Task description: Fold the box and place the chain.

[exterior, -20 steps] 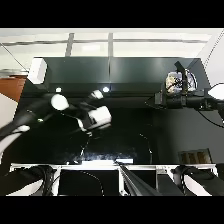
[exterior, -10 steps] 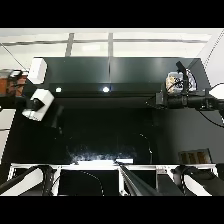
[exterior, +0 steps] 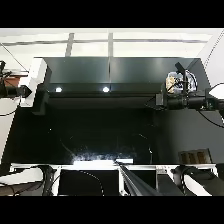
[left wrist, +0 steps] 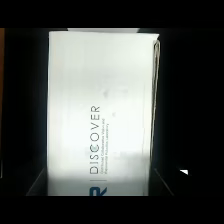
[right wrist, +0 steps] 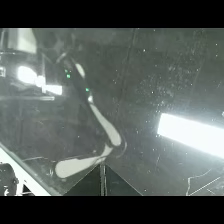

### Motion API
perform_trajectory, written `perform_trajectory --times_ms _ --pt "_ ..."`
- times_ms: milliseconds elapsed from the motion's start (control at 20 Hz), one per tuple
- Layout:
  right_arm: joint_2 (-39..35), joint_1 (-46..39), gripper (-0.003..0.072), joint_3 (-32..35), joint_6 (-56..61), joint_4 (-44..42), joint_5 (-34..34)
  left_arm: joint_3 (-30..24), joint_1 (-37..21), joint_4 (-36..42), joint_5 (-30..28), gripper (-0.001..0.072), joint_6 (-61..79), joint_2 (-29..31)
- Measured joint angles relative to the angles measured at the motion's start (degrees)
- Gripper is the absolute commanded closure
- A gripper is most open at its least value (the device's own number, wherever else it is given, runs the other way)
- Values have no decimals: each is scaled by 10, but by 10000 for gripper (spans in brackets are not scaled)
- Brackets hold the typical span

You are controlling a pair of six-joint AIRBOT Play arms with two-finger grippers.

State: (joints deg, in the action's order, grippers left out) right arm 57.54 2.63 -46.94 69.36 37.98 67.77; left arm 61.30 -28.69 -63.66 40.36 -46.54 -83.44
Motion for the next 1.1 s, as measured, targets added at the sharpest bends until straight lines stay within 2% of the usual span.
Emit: perform_trajectory --times_ms 50,100,150,400,600,650,700,750,800,900,1000,1100 --pt "0 0 653 0 2 0 0 10 1 3 -4 268 0 -12" --pt "0 0 653 0 3 0 0 18 3 4 -6 104 0 -24" --pt "0 0 653 0 3 0 -1 22 6 4 -6 -7 0 -33" --pt "0 0 653 0 5 -1 3 51 21 1 0 -8 -3 -42" --pt "-3 -3 653 -11 4 0 15 96 24 -16 45 -3 -41 6" --pt "-3 -6 653 -20 2 0 17 107 25 -18 57 43 -67 25" --pt "-4 -11 653 -34 -1 3 18 117 27 -15 61 322 -97 44" --pt "-5 -19 652 -56 -4 7 20 126 31 -2 68 637 -129 65" --pt "-6 -31 644 -85 -5 18 28 133 39 15 76 680 -151 85" --pt "-18 -60 644 -158 -1 67 52 145 66 48 93 682 -180 130" --pt "-56 -90 643 -216 25 160 59 146 114 60 122 682 -185 178" --pt "-110 -116 644 -238 51 249 38 120 176 50 135 682 -193 234"
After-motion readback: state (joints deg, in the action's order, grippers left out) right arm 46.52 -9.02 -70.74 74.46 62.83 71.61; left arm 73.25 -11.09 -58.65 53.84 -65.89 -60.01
